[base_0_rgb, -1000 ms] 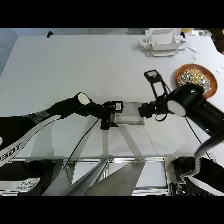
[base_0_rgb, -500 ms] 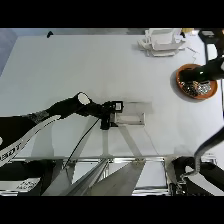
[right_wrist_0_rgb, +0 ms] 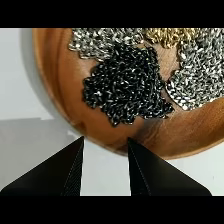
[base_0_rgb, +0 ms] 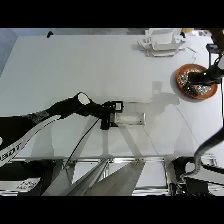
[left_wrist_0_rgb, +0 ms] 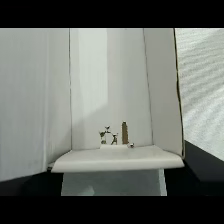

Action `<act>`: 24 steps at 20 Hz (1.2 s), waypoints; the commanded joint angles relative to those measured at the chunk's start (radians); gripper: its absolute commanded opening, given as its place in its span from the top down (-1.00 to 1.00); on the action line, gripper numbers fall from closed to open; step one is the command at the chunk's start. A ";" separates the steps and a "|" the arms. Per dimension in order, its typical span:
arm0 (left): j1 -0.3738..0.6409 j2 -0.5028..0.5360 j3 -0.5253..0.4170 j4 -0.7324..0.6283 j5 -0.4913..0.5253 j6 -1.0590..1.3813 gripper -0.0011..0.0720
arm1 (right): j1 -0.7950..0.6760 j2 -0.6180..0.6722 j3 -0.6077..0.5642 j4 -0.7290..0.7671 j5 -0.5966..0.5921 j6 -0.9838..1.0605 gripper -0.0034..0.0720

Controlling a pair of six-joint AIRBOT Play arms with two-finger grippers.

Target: Fold the box and place the chain.

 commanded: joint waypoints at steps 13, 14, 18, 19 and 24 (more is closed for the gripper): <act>0.000 0.000 0.000 0.000 0.000 0.000 0.23 | -0.074 -0.150 0.001 0.012 -0.024 0.032 0.29; 0.000 0.000 0.000 0.000 0.000 0.000 0.23 | -0.074 -0.154 0.001 0.011 -0.025 0.044 0.29; 0.000 0.000 0.000 0.000 0.000 0.000 0.23 | -0.074 -0.163 0.001 0.011 -0.060 0.056 0.34; 0.000 0.000 0.000 0.000 0.000 0.000 0.23 | -0.074 -0.163 0.001 0.011 -0.068 0.056 0.34; 0.000 0.000 0.000 0.000 0.000 0.000 0.23 | -0.074 -0.164 0.001 0.011 -0.100 0.056 0.66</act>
